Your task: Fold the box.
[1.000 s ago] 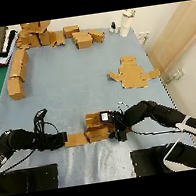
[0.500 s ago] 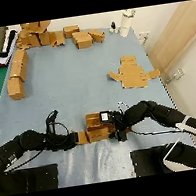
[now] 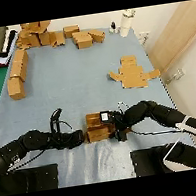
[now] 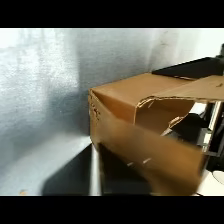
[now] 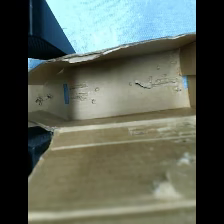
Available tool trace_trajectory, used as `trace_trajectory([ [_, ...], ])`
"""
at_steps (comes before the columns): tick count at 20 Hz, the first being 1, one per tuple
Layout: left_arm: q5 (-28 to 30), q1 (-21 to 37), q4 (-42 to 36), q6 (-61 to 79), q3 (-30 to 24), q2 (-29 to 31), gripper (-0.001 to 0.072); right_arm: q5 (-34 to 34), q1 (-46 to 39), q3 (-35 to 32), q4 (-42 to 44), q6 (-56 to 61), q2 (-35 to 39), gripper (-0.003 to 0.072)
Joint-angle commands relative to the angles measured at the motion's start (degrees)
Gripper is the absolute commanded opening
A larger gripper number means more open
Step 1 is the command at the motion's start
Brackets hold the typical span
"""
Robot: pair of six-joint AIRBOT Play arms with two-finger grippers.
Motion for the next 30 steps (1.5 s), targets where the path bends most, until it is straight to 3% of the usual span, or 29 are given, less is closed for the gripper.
trace_trajectory([
  [1,-0.83,-0.2,-0.35,-0.74,0.28,-0.02,0.036,0.02,0.04,0.0,0.0,0.0,-0.02,0.041],
  [9,-1.18,-0.17,0.17,-0.61,3.98,-0.04,0.0363,0.02,0.04,0.0,0.0,0.0,-0.02,0.041],
  [10,-1.18,-0.17,0.11,-0.72,3.98,-0.04,0.0384,0.02,0.04,0.0,0.0,0.0,-0.02,0.041],
  [11,-1.16,-0.17,0.11,-0.79,3.98,-0.04,0.0453,0.02,0.04,0.0,0.0,0.0,-0.02,0.041],
  [14,-1.25,-0.17,2.4,-2.6,3.96,-0.11,0.0449,0.02,0.04,0.0,0.0,0.0,-0.02,0.041],
  [19,-5.62,-0.17,15.65,-14.95,3.98,-0.11,0.045,0.02,0.04,0.0,0.0,0.0,-0.02,0.041],
  [24,-3.93,1.6,15.78,-15.12,4.17,-0.07,0.045,0.02,0.04,0.0,0.0,0.0,-0.02,0.041],
  [28,-4.26,3.06,15.8,-13.57,8.7,0.92,0.0452,0.02,0.04,0.0,0.0,0.0,-0.02,0.041],
  [29,-5.2,2.97,15.8,-13.57,10.05,0.87,0.0515,0.02,0.04,0.0,0.0,0.0,-0.02,0.0409],
  [30,-6.29,2.95,15.8,-13.6,10.78,0.85,0.0529,0.02,0.04,0.0,0.0,0.0,-0.02,0.041],
])
